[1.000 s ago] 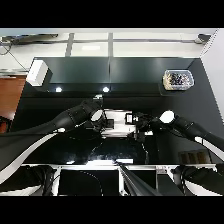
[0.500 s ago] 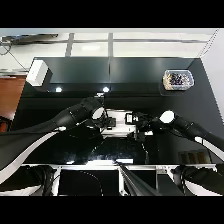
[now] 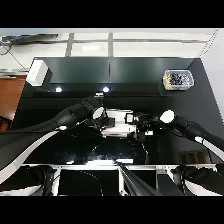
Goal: Fold the box and place the chain.
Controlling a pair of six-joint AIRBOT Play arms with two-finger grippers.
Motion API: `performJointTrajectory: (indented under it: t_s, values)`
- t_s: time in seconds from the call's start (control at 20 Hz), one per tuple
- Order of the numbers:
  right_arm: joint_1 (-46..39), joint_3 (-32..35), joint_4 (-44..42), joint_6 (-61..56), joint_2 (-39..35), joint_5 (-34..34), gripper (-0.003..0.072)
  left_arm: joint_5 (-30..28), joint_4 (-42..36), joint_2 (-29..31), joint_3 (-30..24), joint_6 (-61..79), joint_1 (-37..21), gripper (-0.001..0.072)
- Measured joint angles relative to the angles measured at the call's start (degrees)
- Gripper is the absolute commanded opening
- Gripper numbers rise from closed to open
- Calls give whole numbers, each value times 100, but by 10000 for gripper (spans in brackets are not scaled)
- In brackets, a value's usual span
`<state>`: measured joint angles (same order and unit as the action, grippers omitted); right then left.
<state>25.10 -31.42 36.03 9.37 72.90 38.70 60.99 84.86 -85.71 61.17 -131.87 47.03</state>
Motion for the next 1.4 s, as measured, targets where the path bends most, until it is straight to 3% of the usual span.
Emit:
performJointTrajectory:
  t_s: [0.05,0.1,0.15,0.75,1.1,1.15,1.2,1.25,1.3,1.35,1.4]
  values:
    - [0,0,0,-2,0,0,489,-2,-4,0,0,13,-2,23]
    - [0,0,0,-2,0,2,586,-7,-9,0,0,13,-2,23]
    - [0,0,-2,-24,0,-7,630,-15,-11,0,0,15,-2,23]
    - [-2,0,789,-542,-1202,520,628,313,146,22,0,33,0,24]
    - [-2,0,868,-586,-1060,678,623,365,227,24,0,17,2,26]
    - [-2,0,828,-597,-999,678,492,367,229,24,0,15,2,26]
    - [0,0,778,-597,-942,695,476,369,232,24,0,17,0,26]
    - [13,0,704,-597,-887,686,385,369,236,24,0,17,0,26]
    - [37,0,636,-599,-841,627,218,372,240,24,0,17,0,26]
    - [79,0,579,-599,-804,595,119,374,243,24,0,20,0,26]
    - [120,0,522,-601,-776,575,122,372,249,24,0,17,0,26]
